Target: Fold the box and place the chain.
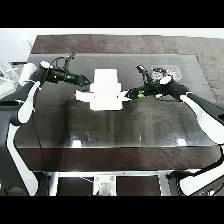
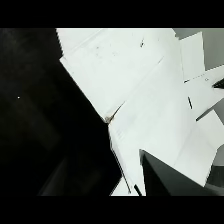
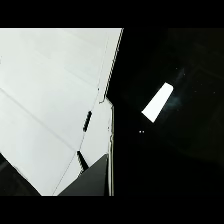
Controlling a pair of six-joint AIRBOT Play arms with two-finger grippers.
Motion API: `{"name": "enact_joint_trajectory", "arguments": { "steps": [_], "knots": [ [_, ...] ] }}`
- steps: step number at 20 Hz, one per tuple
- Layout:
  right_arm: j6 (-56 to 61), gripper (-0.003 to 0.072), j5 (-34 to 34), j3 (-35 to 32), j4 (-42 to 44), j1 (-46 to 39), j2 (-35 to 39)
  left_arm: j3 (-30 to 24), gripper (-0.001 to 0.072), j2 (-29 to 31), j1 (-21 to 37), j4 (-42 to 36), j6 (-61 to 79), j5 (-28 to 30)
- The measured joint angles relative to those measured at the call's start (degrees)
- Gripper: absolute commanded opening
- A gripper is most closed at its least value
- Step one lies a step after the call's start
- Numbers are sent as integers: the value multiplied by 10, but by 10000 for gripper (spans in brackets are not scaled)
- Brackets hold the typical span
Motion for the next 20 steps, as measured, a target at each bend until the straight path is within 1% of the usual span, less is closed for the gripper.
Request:
{"name": "enact_joint_trajectory", "arguments": {
  "steps": [7, 15, 20],
  "knots": [
    [-3, 5, 0, 0, 0, 0, 0, 10, 520, -16, -12, -1, -7, 1],
    [-4, 5, 0, 0, 0, 0, 0, 11, 519, -16, -23, -31, -3, -17],
    [-4, 5, 0, 0, 0, -1, 0, 11, 520, -17, -40, -29, 6, 1]
  ]
}}
